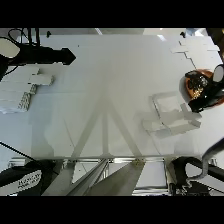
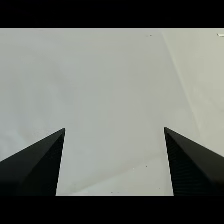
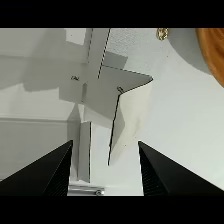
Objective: Fold the box and place the chain.
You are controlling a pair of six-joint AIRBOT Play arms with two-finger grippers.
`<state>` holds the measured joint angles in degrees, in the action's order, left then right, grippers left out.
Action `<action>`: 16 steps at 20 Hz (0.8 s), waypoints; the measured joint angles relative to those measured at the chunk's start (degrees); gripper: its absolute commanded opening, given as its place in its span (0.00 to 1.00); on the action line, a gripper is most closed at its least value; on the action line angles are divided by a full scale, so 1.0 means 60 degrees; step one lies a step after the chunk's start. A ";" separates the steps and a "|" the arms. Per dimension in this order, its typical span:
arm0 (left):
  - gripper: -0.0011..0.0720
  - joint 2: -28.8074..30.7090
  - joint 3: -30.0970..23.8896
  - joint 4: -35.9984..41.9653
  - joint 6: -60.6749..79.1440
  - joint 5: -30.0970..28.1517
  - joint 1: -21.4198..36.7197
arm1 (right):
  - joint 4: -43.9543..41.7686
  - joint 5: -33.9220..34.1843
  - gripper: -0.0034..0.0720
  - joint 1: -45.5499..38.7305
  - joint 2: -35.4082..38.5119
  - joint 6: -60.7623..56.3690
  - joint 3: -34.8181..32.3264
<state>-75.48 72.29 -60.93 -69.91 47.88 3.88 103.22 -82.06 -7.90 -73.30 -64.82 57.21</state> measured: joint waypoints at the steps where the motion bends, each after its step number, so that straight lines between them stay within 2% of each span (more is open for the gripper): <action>1: 0.96 0.0000 0.0000 0.0000 0.0000 0.0000 0.0000 | 0.0135 0.0051 0.56 -0.0004 -0.0211 0.0015 0.0000; 2: 0.96 0.0000 0.0000 0.0000 0.0000 0.0000 0.0000 | 0.0310 0.0127 0.42 -0.0007 -0.0430 -0.0022 0.0000; 3: 0.96 0.0000 0.0000 0.0000 0.0000 0.0000 0.0000 | 0.0466 0.0164 0.32 -0.0007 -0.0616 -0.0087 0.0000; 4: 0.96 0.0000 0.0000 0.0000 0.0000 0.0000 0.0000 | 0.0601 0.0200 0.25 -0.0007 -0.0780 -0.0153 0.0000; 5: 0.96 0.0000 0.0000 0.0000 0.0000 0.0000 0.0000 | 0.0703 0.0237 0.24 -0.0007 -0.0896 -0.0186 0.0000; 6: 0.96 0.0000 0.0000 0.0000 0.0000 0.0000 0.0000 | 0.0790 0.0273 0.18 -0.0011 -0.0994 -0.0208 0.0000; 7: 0.96 0.0000 0.0000 0.0000 0.0000 0.0000 0.0000 | 0.0860 0.0313 0.06 -0.0011 -0.1056 -0.0226 0.0000; 12: 0.96 0.0000 0.0000 0.0000 0.0000 0.0000 0.0000 | 0.0871 0.0393 0.06 -0.0011 -0.1177 -0.0386 0.0015; 16: 0.96 0.0000 0.0000 0.0000 0.0000 0.0000 0.0000 | -0.0168 0.0339 0.06 -0.0011 -0.0954 -0.0382 0.0055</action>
